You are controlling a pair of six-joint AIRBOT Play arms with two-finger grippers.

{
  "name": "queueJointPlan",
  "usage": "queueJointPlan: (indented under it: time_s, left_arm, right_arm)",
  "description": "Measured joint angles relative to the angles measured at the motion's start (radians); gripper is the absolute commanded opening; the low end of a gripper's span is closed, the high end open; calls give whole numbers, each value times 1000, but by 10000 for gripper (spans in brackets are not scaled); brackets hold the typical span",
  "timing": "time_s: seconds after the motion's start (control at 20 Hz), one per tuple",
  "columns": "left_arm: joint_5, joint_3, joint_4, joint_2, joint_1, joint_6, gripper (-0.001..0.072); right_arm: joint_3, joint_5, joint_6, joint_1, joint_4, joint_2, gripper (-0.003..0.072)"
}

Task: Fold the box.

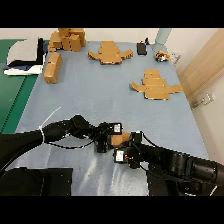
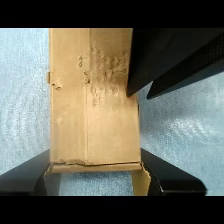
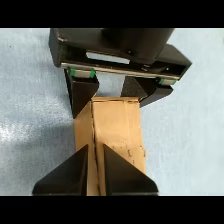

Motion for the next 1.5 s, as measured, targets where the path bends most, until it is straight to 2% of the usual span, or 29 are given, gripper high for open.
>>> queueJointPlan:
  time_s: [0.25,0.3,0.35,0.55,0.65,0.75,0.9,1.0,1.1,1.2,1.3,1.4,1.5]
  left_arm:
    - [0,0,0,0,0,-1,461]
    - [0,0,0,0,0,-1,461]
    - [0,0,0,0,0,-1,461]
    - [0,0,0,0,0,-1,461]
    - [0,0,0,0,0,-1,461]
    - [0,0,0,0,0,-1,461]
    - [0,0,0,0,0,-1,461]
    - [0,0,0,0,0,-1,461]
    - [0,0,0,0,0,-1,461]
    - [0,0,0,0,0,-1,461]
    - [0,0,0,0,0,-1,461]
    - [0,0,0,0,0,-1,461]
    - [0,0,0,0,0,-1,461]
  right_arm:
    - [15,-16,14,0,8,21,162]
    - [23,-31,39,0,14,34,119]
    - [30,-53,83,0,18,51,5]
    - [48,-263,378,-41,-19,146,3]
    - [56,-393,523,-107,-74,204,3]
    - [61,-457,613,-211,-101,248,3]
    - [65,-440,656,-434,-68,257,3]
    - [73,-371,615,-608,37,201,3]
    - [98,-293,517,-782,202,98,3]
    - [151,-228,367,-935,422,-35,3]
    - [236,-213,191,-1064,674,-180,3]
    - [339,-298,-4,-1162,923,-320,3]
    - [436,-480,-227,-1225,1150,-440,3]
